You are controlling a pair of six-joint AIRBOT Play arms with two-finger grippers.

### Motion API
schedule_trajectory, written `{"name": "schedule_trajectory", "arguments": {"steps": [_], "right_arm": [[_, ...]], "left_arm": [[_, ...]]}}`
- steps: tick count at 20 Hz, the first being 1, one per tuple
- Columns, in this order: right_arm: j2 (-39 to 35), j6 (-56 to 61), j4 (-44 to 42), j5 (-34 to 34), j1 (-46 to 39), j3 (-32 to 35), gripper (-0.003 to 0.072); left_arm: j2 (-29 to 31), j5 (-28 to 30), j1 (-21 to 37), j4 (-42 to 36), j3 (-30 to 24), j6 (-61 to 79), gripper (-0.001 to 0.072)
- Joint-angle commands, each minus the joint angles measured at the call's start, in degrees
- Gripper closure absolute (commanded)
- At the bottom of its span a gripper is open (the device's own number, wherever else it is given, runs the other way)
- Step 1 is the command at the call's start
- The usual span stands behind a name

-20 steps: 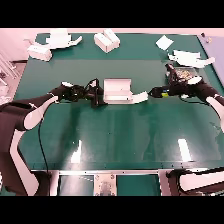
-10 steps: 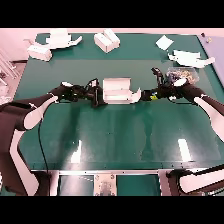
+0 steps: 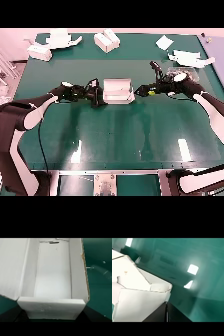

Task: Fold the box and place the chain.

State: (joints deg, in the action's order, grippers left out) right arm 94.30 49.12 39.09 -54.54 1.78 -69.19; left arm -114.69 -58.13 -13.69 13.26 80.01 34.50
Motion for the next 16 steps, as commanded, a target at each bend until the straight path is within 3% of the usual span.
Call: {"name": "schedule_trajectory", "arguments": {"steps": [1,4,7,8,9,16], "right_arm": [[0.02,-0.02,-0.55,-1.14,1.01,-0.63,0.0682],[-0.02,-0.02,-0.57,-1.68,1.73,-1.60,0.0667],[-0.02,0.00,-0.57,-2.60,1.73,-2.75,0.0579],[-0.02,0.68,-0.61,-2.71,1.73,-2.86,0.0486],[-0.02,1.73,-0.52,-2.95,1.73,-2.84,0.0466],[0.00,1.70,-0.48,-4.04,3.30,-2.84,0.0463]], "left_arm": [[0.04,0.00,0.04,0.02,-0.02,0.02,0.0241],[0.04,0.00,0.04,0.02,-0.02,0.02,0.0241],[0.04,0.00,0.04,0.02,-0.02,0.02,0.0241],[0.04,0.00,0.04,0.02,-0.02,0.02,0.0241],[0.04,0.00,0.04,0.02,-0.02,0.02,0.0241],[0.04,-0.02,0.04,0.02,-0.02,0.02,0.0241]]}}
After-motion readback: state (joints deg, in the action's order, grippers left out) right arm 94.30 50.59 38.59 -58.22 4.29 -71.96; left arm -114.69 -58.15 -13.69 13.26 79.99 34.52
